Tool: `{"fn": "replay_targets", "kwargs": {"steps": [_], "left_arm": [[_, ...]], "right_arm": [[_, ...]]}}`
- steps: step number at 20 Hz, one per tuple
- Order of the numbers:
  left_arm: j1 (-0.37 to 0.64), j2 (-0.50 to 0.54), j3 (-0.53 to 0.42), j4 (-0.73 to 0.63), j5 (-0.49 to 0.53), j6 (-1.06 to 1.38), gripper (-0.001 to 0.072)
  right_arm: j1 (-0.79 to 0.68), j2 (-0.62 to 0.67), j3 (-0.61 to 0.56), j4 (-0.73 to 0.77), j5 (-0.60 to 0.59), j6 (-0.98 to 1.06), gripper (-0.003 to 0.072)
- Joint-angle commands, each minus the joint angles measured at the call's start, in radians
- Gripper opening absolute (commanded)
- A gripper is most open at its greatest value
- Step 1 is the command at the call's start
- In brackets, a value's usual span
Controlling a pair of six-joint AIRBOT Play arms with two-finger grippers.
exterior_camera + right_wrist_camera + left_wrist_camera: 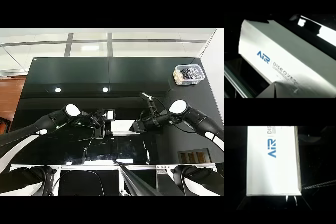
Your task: Fold the box and place the chain.
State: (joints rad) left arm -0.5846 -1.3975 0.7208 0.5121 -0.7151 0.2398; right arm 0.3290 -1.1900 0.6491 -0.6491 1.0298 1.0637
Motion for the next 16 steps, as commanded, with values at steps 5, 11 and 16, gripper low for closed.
{"fn": "replay_targets", "kwargs": {"steps": [5, 11, 16], "left_arm": [[0.000, 0.002, 0.000, 0.000, 0.001, -0.002, 0.0486], [0.004, 0.089, 0.000, 0.059, 0.001, -0.120, 0.0720], [-0.015, 0.233, 0.031, 0.104, -0.033, -0.281, 0.0719]], "right_arm": [[-0.181, 0.184, 0.098, -0.011, 0.230, -0.002, 0.0012], [-0.520, 0.443, 0.106, -0.171, 0.372, 0.002, 0.0013], [-0.570, 0.478, 0.105, -0.241, 0.324, 0.009, 0.0012]]}}
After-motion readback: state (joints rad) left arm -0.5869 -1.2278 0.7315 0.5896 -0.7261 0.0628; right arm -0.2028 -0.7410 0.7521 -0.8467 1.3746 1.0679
